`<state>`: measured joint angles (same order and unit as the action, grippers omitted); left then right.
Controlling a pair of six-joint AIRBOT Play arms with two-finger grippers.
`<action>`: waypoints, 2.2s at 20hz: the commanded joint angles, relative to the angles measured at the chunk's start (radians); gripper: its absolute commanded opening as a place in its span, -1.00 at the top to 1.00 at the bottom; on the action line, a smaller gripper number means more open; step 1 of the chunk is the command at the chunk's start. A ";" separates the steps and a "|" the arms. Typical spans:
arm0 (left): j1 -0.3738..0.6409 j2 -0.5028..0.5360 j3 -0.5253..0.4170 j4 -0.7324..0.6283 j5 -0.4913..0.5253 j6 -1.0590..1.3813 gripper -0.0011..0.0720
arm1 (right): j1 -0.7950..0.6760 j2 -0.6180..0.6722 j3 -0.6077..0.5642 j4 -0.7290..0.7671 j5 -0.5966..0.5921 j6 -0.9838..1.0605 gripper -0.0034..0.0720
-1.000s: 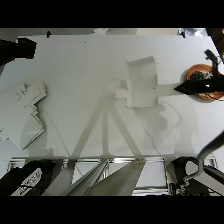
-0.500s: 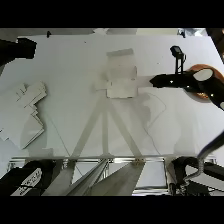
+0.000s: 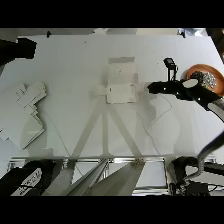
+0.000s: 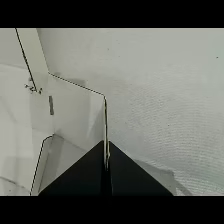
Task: Fold the box and place the chain.
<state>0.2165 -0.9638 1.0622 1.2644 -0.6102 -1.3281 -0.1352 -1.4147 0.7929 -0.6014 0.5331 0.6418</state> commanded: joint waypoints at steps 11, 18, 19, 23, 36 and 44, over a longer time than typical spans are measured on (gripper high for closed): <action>0.001 0.001 0.000 0.000 0.000 0.000 -0.81 | 0.001 -0.005 -0.004 0.003 0.001 -0.019 0.88; 0.001 0.000 0.000 -0.022 -0.013 -0.004 -0.81 | 0.001 -0.005 -0.004 0.003 0.001 -0.019 0.88; 0.001 0.000 0.000 -0.022 -0.025 -0.004 -0.81 | 0.001 -0.005 -0.004 0.003 0.001 -0.019 0.88; 0.000 -0.001 -0.001 -0.033 -0.057 0.019 -0.65 | 0.001 -0.005 -0.004 0.003 0.001 -0.019 0.88; -0.240 -0.515 0.310 -0.045 -0.426 0.161 -0.45 | 0.001 -0.005 -0.004 0.003 0.001 -0.019 0.88; -0.287 -0.875 0.647 -0.327 -0.577 0.394 -1.00 | 0.001 -0.005 -0.004 0.003 0.001 -0.019 0.88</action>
<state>-0.0582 -1.7336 1.6157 1.1007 -1.1301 -1.0710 -0.1349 -1.4197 0.7895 -0.5983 0.5373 0.6228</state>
